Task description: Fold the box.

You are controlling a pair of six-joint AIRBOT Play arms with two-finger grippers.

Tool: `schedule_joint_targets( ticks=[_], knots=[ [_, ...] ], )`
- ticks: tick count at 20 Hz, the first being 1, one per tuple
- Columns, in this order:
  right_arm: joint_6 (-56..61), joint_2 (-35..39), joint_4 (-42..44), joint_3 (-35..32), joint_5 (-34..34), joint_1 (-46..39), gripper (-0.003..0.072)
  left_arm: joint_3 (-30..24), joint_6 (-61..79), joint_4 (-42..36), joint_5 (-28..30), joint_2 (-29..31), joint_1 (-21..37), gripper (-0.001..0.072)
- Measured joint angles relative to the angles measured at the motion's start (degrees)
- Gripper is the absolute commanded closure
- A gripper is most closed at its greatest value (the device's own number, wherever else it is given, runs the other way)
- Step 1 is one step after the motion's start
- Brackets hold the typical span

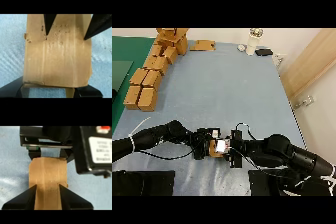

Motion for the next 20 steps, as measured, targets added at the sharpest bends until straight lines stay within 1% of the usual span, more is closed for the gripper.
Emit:
schedule_joint_targets(
  ticks=[3,7,10,12,16,20],
  knots=[
    [4.0,0.0,-4.9,-0.5,1.5,1.6,0.0242,0.0,0.0,0.0,0.0,0.0,0.0,0.0211],
    [8.2,0.0,-8.3,-2.2,3.8,4.5,0.0242,0.0,0.0,0.0,0.0,0.0,0.0,0.0211],
    [14.2,0.0,-13.1,-2.9,4.9,6.8,0.0242,0.0,0.0,0.0,0.0,0.0,0.0,0.0211],
    [17.9,0.0,-16.3,-3.1,5.1,8.3,0.0242,0.0,0.0,0.0,0.0,0.0,0.0,0.0211],
    [22.3,0.0,-19.8,-3.3,5.3,11.3,0.0243,0.0,0.0,0.0,0.0,0.0,0.0,0.0211],
    [28.8,0.0,-25.0,-3.3,5.0,12.5,0.0243,0.0,0.0,0.0,0.0,0.0,0.0,0.0211]
  ],
)
